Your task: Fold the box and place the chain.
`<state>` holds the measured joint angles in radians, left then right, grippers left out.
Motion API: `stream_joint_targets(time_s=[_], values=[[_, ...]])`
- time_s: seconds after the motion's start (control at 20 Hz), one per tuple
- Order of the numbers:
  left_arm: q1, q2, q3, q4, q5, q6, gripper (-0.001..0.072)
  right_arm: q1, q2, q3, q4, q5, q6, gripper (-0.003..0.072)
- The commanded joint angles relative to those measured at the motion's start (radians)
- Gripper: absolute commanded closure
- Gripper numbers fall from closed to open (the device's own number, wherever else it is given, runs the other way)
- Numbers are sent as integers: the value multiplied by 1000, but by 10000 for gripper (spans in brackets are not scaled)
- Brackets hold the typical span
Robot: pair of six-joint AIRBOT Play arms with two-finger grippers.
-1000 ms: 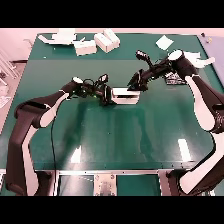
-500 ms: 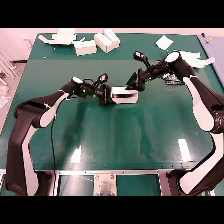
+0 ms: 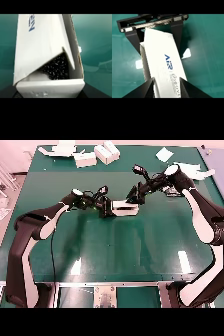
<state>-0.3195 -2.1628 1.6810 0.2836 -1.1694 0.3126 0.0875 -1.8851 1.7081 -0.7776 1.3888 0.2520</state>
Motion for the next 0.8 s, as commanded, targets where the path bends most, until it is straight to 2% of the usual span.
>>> stream_joint_targets(time_s=[0.0,0.75], values=[[0,1,1,0,6,0,364,-8,1,-9,-2,27,11,321],[0,1,1,0,10,0,364,-1,1,-145,44,30,-4,338]])
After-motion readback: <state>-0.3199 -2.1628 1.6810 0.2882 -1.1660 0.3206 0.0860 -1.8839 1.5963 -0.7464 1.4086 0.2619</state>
